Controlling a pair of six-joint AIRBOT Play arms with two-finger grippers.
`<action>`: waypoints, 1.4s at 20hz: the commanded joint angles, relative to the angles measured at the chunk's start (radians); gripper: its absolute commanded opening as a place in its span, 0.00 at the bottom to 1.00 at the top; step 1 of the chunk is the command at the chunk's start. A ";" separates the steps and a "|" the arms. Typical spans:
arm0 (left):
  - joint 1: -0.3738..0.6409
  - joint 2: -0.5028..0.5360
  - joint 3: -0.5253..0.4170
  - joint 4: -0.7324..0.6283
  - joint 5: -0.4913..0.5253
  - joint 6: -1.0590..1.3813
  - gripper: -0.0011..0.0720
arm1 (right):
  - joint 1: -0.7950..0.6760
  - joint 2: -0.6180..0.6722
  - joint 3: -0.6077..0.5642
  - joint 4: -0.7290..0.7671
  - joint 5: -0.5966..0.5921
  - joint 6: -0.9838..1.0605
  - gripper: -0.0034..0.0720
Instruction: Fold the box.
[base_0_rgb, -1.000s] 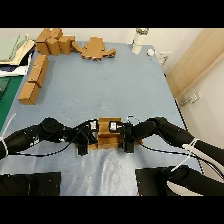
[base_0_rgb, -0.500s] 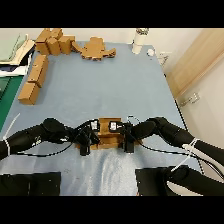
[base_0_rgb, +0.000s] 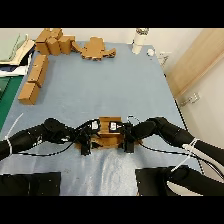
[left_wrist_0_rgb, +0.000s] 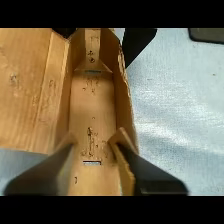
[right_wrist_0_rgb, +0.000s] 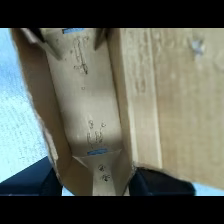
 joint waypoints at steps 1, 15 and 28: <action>0.000 -0.001 0.000 -0.001 0.002 0.000 0.88 | 0.000 0.000 0.000 0.001 0.000 0.001 0.64; 0.075 0.249 0.000 0.677 -0.013 -1.060 0.03 | 0.000 0.000 0.000 0.001 0.000 0.001 0.64; 0.449 0.317 -0.132 0.677 -0.362 -1.638 0.03 | 0.000 0.000 0.000 0.001 0.000 0.001 0.64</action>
